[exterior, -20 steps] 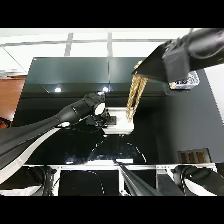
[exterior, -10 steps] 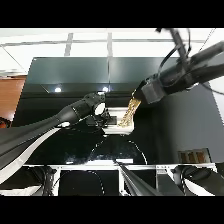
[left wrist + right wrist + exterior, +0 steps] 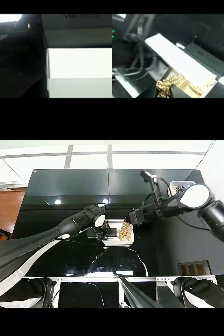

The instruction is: Fold the box and place the chain.

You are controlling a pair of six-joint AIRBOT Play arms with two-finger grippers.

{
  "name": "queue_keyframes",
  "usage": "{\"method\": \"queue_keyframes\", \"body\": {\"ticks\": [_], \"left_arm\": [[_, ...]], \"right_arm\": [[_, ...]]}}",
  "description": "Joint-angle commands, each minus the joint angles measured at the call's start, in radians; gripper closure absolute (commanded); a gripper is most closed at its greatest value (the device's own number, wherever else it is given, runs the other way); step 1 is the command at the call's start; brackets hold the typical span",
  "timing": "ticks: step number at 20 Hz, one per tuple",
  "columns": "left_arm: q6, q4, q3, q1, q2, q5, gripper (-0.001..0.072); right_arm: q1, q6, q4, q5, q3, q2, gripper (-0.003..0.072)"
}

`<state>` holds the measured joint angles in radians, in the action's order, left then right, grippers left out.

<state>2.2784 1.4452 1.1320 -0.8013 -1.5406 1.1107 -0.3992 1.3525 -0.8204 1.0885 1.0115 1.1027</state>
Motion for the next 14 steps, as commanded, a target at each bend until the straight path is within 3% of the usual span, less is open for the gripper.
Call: {"method": "queue_keyframes", "body": {"ticks": [1,6,7,9,12,13,14], "left_arm": [[0.000,0.001,0.000,0.000,0.001,0.002,0.0684],[0.000,0.001,0.000,0.000,0.001,0.001,0.0684],[0.000,0.001,0.000,0.000,0.001,0.001,0.0684],[0.000,0.000,0.000,0.000,0.001,0.001,0.0684],[0.000,0.000,0.000,0.000,0.001,0.001,0.0684],[0.000,0.000,0.000,0.000,0.001,0.001,0.0684],[0.000,0.000,0.000,0.000,0.001,0.000,0.0684]], "right_arm": [[-0.001,0.021,0.013,-0.108,-0.119,0.002,0.0675],[-0.022,0.027,0.038,-0.145,-0.200,0.020,0.0663],[-0.023,0.027,0.045,-0.165,-0.200,0.020,0.0541],[-0.023,0.027,0.059,-0.184,-0.199,0.020,0.0536],[0.034,0.027,0.021,-0.076,-0.173,0.009,0.0534],[0.072,0.027,0.015,-0.017,-0.160,0.003,0.0356],[0.109,0.018,0.011,0.041,-0.147,-0.002,0.0244]]}}
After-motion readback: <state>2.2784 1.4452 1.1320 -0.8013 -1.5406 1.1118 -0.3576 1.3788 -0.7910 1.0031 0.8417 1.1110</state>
